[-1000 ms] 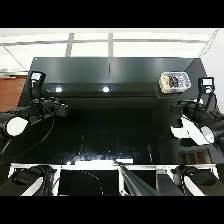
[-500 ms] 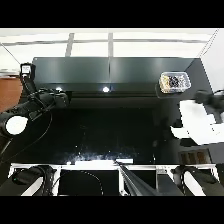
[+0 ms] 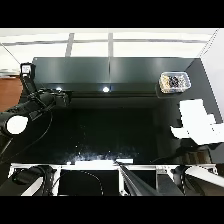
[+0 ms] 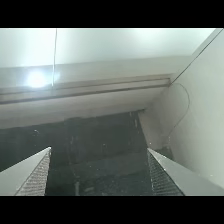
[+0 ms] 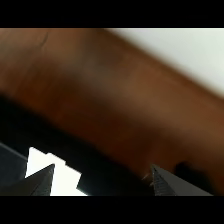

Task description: Fold the box and place the chain.

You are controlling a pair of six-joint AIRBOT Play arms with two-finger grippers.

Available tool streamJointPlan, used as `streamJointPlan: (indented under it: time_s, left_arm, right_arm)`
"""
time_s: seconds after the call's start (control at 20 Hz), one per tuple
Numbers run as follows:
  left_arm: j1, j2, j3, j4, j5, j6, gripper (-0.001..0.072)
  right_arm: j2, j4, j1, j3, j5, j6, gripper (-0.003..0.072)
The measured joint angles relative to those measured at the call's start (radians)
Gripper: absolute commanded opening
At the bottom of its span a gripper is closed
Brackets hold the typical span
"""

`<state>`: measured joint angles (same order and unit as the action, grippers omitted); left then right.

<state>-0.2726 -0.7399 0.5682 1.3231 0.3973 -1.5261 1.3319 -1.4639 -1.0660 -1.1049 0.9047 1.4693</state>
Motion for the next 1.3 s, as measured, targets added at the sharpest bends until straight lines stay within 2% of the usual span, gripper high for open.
streamJointPlan:
  time_s: [0.1,0.25,0.4,0.6,0.65,0.7,0.8,0.85,0.95,1.0,1.05,1.3]
  left_arm:
    - [0.000,0.000,0.000,-0.001,0.002,0.000,0.0712]
    - [0.000,0.000,0.000,-0.003,0.003,0.000,0.0712]
    - [0.000,0.000,0.000,-0.013,0.004,-0.003,0.0712]
    - [0.000,0.000,0.000,-0.022,0.006,-0.003,0.0712]
    - [0.000,0.000,0.000,-0.023,0.006,-0.003,0.0712]
    - [0.000,0.000,0.000,-0.024,0.006,-0.003,0.0712]
    - [0.000,0.000,0.000,-0.026,0.006,-0.003,0.0712]
    - [0.000,0.000,0.000,-0.026,0.006,-0.003,0.0712]
    - [0.000,0.000,0.000,-0.026,0.007,-0.003,0.0712]
    - [0.000,0.000,0.000,-0.026,0.007,-0.003,0.0712]
    - [0.000,0.000,0.000,-0.026,0.007,-0.003,0.0712]
    - [0.001,0.000,0.000,-0.025,0.004,0.000,0.0712]
  right_arm:
    - [0.142,0.194,-0.087,-0.117,0.151,-0.187,0.0696]
    - [0.316,0.378,-0.141,-0.241,0.362,-0.371,0.0696]
    - [0.418,0.506,-0.148,-0.295,0.468,-0.492,0.0696]
    - [0.469,0.575,-0.137,-0.319,0.565,-0.580,0.0694]
    - [0.474,0.576,-0.135,-0.321,0.587,-0.590,0.0616]
    - [0.475,0.573,-0.134,-0.322,0.610,-0.598,0.0494]
    - [0.471,0.557,-0.132,-0.322,0.633,-0.603,0.0490]
    - [0.465,0.555,-0.131,-0.322,0.637,-0.606,0.0390]
    - [0.453,0.549,-0.127,-0.317,0.639,-0.606,0.0331]
    - [0.445,0.549,-0.124,-0.312,0.639,-0.607,0.0157]
    - [0.439,0.547,-0.120,-0.303,0.637,-0.607,0.0016]
    - [0.402,0.532,-0.068,-0.219,0.655,-0.604,0.0013]
